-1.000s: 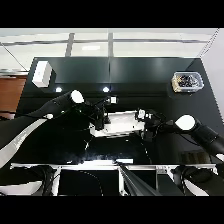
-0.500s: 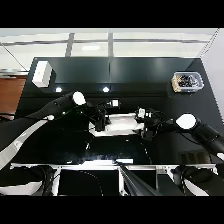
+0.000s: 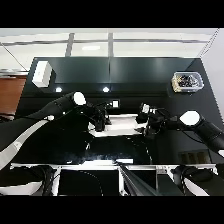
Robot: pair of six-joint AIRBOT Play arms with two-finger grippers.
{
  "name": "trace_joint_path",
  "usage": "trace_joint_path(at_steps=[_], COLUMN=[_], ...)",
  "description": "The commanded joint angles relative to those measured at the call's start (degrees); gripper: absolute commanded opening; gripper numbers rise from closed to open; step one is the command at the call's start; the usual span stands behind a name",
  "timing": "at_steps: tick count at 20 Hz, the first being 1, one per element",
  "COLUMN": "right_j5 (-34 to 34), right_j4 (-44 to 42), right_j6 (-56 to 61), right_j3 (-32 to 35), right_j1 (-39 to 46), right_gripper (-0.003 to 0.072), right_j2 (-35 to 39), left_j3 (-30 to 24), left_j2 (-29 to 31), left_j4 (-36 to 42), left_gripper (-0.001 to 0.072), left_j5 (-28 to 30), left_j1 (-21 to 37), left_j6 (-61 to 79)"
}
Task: Fold the box and place the chain.
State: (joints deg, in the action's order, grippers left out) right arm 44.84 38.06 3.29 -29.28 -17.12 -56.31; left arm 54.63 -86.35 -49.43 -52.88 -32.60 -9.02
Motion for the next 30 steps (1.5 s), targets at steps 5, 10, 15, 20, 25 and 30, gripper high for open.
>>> trace_joint_path(at_steps=[5,10,15,20,25,30], right_j5=[-1.1,0.2,5.0,4.9,1.6,-0.2], right_j4=[-6.9,-10.3,-10.3,-9.0,-6.9,-6.3], right_j6=[-10.2,-12.6,-12.6,-14.4,-17.8,-18.2], right_j3=[0.0,0.0,0.4,0.9,1.5,1.5], right_j1=[0.2,0.2,0.0,-0.7,-3.4,-3.4], right_gripper=[0.0619,0.0619,0.0619,0.0619,0.0619,0.0619], right_j2=[-3.5,-4.6,-6.0,-6.9,-9.3,-9.7], left_j3=[0.0,0.0,0.0,0.0,0.0,0.0], left_j2=[0.0,0.0,0.0,0.0,0.0,0.0], left_j4=[0.0,0.0,0.0,0.0,0.0,0.0], left_gripper=[0.0028,0.0028,0.0028,0.0029,0.0029,0.0029], left_j5=[0.0,0.0,0.2,0.2,0.2,0.2], left_j1=[0.0,0.0,0.0,0.0,0.0,0.0], left_j6=[0.0,0.0,0.0,0.0,0.0,0.0])
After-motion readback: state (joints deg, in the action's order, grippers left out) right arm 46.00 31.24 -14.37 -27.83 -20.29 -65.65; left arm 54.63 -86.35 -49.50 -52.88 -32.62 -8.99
